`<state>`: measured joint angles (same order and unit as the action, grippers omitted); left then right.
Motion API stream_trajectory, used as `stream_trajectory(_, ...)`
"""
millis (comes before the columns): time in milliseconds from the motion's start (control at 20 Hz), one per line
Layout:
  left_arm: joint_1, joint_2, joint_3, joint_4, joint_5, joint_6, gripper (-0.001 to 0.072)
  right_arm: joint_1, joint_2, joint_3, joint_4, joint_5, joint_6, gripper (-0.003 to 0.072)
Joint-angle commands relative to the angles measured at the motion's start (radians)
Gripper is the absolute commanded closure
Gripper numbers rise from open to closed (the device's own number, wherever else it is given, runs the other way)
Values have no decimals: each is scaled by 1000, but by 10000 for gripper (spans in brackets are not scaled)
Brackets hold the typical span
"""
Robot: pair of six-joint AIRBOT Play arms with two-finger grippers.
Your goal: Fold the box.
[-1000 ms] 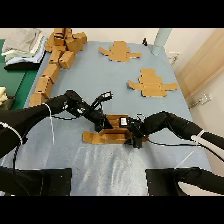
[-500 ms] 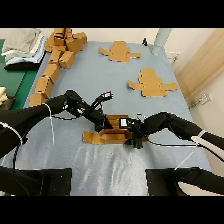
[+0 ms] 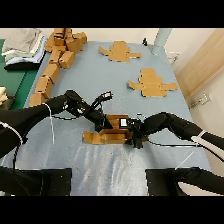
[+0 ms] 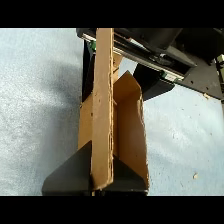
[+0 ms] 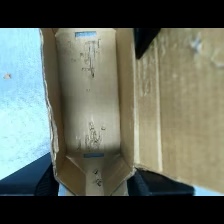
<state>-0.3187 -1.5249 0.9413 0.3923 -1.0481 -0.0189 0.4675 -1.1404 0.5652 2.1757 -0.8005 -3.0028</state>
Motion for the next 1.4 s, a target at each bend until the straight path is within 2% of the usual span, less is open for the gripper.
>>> stream_trajectory(0,0,0,1,-41,-2,0,696,1,1,1,1,6,1,183)
stream_trajectory(150,0,0,1,-41,28,1,696,1,1,1,1,6,1,183)
stream_trajectory(450,0,-1,1,-40,17,-11,693,1,1,1,1,6,1,183)
stream_trajectory(500,1,0,1,-40,19,-25,521,1,1,1,1,5,1,183)
stream_trajectory(550,3,0,1,-40,24,-42,136,1,1,1,1,6,1,183)
stream_trajectory(600,3,0,1,-38,36,-82,16,1,1,1,1,6,1,183)
stream_trajectory(850,57,67,1,116,-3,-305,16,1,1,1,1,5,1,183)
stream_trajectory(1000,115,137,1,186,-89,-494,19,1,1,1,1,5,1,183)
stream_trajectory(1050,127,150,1,225,-125,-569,136,1,1,1,1,4,1,183)
stream_trajectory(1100,134,158,1,267,-181,-642,466,1,1,1,1,5,1,183)
stream_trajectory(1150,135,159,0,294,-244,-686,693,1,1,1,1,5,1,183)
stream_trajectory(1250,123,160,-19,249,-325,-796,697,1,1,1,1,5,1,183)
stream_trajectory(1350,89,159,-64,49,-325,-797,698,0,1,1,1,5,1,183)
